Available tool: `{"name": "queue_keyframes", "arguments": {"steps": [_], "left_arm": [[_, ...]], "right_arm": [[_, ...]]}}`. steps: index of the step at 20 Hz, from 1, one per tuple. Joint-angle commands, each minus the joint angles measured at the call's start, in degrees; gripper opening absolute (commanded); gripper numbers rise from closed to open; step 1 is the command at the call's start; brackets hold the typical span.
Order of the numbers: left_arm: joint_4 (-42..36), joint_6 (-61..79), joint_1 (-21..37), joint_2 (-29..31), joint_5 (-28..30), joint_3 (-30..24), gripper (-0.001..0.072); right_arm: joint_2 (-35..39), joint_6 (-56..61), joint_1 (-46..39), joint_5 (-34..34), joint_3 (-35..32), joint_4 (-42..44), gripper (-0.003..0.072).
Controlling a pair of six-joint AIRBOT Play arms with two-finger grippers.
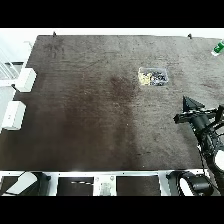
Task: Fold the box and place the chain.
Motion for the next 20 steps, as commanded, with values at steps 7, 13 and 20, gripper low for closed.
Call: {"name": "queue_keyframes", "arguments": {"steps": [7,13,20], "left_arm": [[-8.6,-1.1,-11.9,22.2,14.6,-1.4,0.0011],[-9.3,-1.1,-24.3,35.1,28.7,-23.5,0.0011],[-9.3,-5.6,-41.0,47.7,46.8,-43.6,0.0011]], "right_arm": [[0.0,0.0,0.0,0.0,0.0,0.0,0.0008],[0.0,0.0,0.0,0.0,-0.1,0.0,0.0008],[0.0,0.0,0.0,0.1,-3.8,0.0,0.0008]]}}
